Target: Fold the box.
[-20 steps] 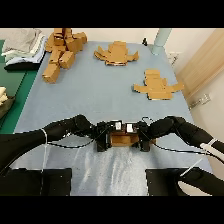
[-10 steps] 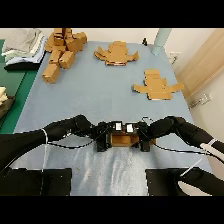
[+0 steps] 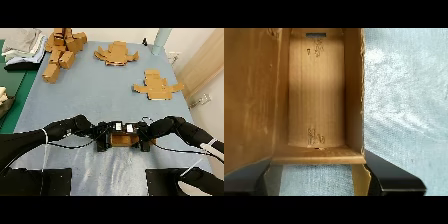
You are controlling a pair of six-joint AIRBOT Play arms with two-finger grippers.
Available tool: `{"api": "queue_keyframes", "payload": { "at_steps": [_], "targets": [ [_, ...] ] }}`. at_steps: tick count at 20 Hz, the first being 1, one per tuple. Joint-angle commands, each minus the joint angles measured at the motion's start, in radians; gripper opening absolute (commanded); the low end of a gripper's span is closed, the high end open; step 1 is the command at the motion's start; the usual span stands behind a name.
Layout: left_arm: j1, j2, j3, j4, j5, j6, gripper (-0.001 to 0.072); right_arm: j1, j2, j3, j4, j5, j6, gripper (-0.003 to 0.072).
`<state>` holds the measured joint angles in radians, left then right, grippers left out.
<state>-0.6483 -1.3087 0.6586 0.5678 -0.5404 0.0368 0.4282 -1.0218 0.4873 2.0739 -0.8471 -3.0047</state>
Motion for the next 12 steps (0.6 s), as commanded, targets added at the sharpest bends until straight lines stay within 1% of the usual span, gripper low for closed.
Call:
{"api": "queue_keyframes", "payload": {
  "at_steps": [1,5,6,7,9,12],
  "targets": [
    [0.001,-0.001,0.001,0.000,0.000,0.000,0.0521,0.000,0.000,0.001,0.000,0.000,0.000,0.0484],
    [0.001,-0.001,0.001,0.000,0.000,0.000,0.0522,0.000,0.000,0.001,0.014,-0.013,0.001,0.0484],
    [0.001,-0.001,0.001,0.000,-0.001,0.000,0.0522,0.000,0.001,0.001,0.018,-0.019,0.001,0.0539],
    [0.001,-0.001,0.001,0.000,0.000,0.000,0.0521,0.000,0.001,0.003,0.017,-0.020,0.005,0.0720],
    [0.001,-0.001,0.001,0.000,0.000,0.000,0.0522,0.000,0.008,0.013,0.004,-0.025,0.039,0.0720],
    [0.001,-0.001,0.001,0.000,0.000,0.000,0.0522,-0.003,0.036,0.019,-0.072,-0.035,0.134,0.0720]
  ]
}}
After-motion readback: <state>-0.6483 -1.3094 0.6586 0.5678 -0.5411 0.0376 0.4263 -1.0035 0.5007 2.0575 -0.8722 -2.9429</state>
